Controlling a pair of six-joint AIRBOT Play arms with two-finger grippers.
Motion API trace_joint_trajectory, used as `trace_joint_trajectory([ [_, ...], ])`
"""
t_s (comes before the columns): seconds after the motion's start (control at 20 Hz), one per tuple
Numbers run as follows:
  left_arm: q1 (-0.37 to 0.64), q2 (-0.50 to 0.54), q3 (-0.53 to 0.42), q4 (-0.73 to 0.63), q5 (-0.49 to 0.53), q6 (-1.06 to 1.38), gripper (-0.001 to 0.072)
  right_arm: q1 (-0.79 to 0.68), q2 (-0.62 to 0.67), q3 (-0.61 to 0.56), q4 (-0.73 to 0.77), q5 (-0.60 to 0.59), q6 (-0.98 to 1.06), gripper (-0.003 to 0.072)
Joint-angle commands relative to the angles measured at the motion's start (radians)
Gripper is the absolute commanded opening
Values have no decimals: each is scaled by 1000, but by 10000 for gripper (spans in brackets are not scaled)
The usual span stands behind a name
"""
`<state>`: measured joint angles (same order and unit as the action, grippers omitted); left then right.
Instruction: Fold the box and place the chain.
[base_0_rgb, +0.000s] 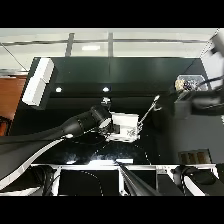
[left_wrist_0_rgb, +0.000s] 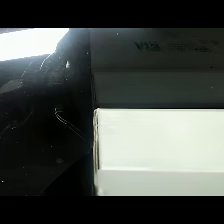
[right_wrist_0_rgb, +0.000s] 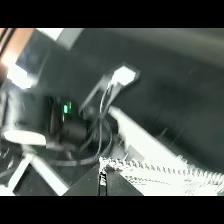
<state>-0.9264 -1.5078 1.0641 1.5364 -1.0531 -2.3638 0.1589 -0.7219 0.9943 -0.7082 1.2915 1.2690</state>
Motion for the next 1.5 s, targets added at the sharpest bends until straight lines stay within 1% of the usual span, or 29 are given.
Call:
trace_joint_trajectory([
  [0.0, 1, 0, 0, 0, 0, 0, 33, 71, -4, -142, 55, -75, 10, 7],
  [0.1, 1, 0, 0, 0, 0, 0, 32, 101, -19, -209, 108, -129, 9, 7],
  [0.25, 1, 0, 0, 0, 0, 0, 33, 163, -59, -270, 117, -217, 10, 8],
  [0.4, 1, 0, 0, 0, 0, 0, 33, 212, -118, -304, 114, -279, 10, 9],
  [0.55, 1, 0, 0, 0, 0, 0, 32, 220, -171, -306, 91, -295, 11, 15],
  [0.6, 1, 0, 0, 0, 0, 0, 33, 217, -173, -306, 71, -306, 25, 99],
  [0.65, 1, 0, 0, 0, 0, 0, 33, 200, -172, -302, 42, -302, 41, 355],
  [0.7, 1, 0, 0, 0, 0, 0, 32, 162, -172, -294, 10, -276, 41, 380],
  [0.75, 1, 0, 0, 0, 0, 0, 32, 101, -172, -283, -35, -249, 41, 380],
  [0.85, 1, 0, 0, 0, 0, 0, 32, -40, -171, -278, -124, -246, 40, 379],
  [0.95, 1, 0, 0, 0, 1, 0, 32, -159, -172, -278, -304, -321, 42, 379],
  [1.05, 1, 0, 0, 1, 2, 0, 32, -217, -178, -285, -475, -439, 62, 379],
  [1.1, 1, 0, 0, 0, 2, 0, 32, -228, -188, -284, -536, -489, 98, 403],
  [1.15, 1, 0, 0, 0, 2, 0, 32, -230, -207, -284, -571, -533, 119, 655],
  [1.2, 1, 0, 0, 0, 2, 0, 32, -230, -238, -284, -572, -567, 117, 720],
  [1.35, 1, 0, 0, 0, 2, 0, 33, -230, -360, -278, -576, -670, 133, 720],
  [1.45, 1, 0, 0, 0, 0, 0, 32, -230, -453, -240, -604, -699, 153, 720],
])
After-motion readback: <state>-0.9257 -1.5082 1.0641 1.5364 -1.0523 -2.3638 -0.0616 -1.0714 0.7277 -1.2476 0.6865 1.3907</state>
